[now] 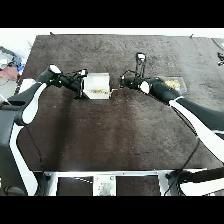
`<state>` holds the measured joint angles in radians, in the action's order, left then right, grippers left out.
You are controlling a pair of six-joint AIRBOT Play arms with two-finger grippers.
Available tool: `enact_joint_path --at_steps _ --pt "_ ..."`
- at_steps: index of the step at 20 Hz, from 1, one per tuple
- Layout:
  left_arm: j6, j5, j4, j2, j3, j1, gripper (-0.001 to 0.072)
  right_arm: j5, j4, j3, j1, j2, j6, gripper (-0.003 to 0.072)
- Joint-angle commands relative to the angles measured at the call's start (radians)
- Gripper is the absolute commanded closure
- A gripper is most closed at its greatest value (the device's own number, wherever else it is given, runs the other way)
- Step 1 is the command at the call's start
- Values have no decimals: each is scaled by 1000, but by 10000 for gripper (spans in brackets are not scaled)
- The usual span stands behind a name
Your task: Fold the box and place the chain.
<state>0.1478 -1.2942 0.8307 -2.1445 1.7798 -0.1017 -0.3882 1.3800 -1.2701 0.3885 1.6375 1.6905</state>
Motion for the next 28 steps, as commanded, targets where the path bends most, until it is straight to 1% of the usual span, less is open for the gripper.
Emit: enact_joint_path --at_steps 1,2,3,5,6,7,8,11,13,15,18,26,27,28 --pt "-1 0 0 0 0 0 245 -201 -379 -147 -58 111 -593 103" --pt "-1 0 0 0 0 0 245 -248 -419 -193 -72 140 -683 104" --pt "-1 0 0 0 0 0 245 -298 -427 -233 -84 164 -732 176" --pt "0 0 0 0 0 0 244 -397 -427 -311 -106 219 -768 188" --pt "-1 0 0 0 0 0 244 -435 -428 -343 -107 247 -823 218" --pt "-1 1 0 0 0 0 245 -467 -431 -377 -107 275 -869 218" --pt "0 0 0 0 0 0 244 -488 -436 -409 -106 302 -940 286" --pt "-1 0 0 0 0 0 244 -527 -431 -480 -107 360 -1046 290" --pt "-1 0 0 0 0 0 244 -567 -401 -513 -106 386 -1091 290" --pt "-1 0 0 0 0 0 244 -575 -358 -525 -106 400 -1098 290" --pt "-1 0 0 0 0 0 244 -576 -355 -525 -98 401 -1150 290" --pt "-1 1 0 0 0 0 244 -551 -328 -525 -92 430 -1181 291" --pt "-1 1 0 0 0 0 244 -549 -329 -525 -92 437 -1193 317" --pt "-1 1 0 0 0 0 245 -549 -329 -525 -90 442 -1205 429"
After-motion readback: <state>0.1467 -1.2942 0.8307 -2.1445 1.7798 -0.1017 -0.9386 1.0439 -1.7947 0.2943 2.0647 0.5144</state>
